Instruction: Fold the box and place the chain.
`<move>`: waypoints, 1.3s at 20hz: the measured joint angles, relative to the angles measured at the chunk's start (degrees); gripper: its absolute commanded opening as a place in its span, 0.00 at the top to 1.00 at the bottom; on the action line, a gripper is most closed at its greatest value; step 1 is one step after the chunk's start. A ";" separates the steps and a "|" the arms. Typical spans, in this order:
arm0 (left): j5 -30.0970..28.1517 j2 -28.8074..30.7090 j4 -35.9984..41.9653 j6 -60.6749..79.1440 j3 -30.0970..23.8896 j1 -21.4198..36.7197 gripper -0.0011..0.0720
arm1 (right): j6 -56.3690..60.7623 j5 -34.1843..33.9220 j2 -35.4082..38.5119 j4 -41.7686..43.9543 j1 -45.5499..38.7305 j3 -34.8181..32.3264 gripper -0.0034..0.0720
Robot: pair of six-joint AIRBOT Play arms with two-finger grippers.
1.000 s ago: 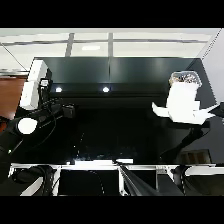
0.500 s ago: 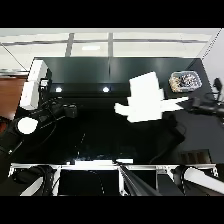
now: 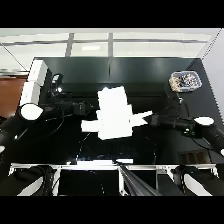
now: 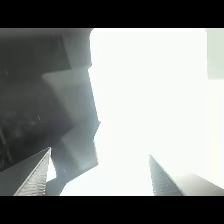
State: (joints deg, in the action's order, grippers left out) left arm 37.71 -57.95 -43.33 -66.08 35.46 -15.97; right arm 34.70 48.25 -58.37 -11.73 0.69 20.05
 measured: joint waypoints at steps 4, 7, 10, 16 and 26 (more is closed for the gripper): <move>12.90 -11.10 9.42 7.54 3.28 5.33 0.01 | -0.02 -4.04 0.50 0.20 4.31 -0.76 0.93; 20.79 -18.91 19.69 16.46 4.48 8.31 0.01 | -0.04 -4.70 0.66 -0.07 5.31 -0.92 0.93; 24.48 -25.29 22.91 20.92 7.02 8.63 0.01 | -0.04 -4.39 0.70 -0.76 5.70 -0.98 0.93; 32.41 -33.88 21.35 26.12 14.45 6.69 0.06 | -0.02 -3.78 0.70 -1.70 5.92 -0.98 0.93; 43.32 -40.44 7.91 32.85 25.22 1.14 0.60 | -0.04 -3.74 0.70 -2.03 5.92 -0.98 0.93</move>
State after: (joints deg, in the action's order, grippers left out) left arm 81.03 -98.39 -35.42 -33.23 60.69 -14.83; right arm 34.65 44.51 -57.67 -13.76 6.61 19.07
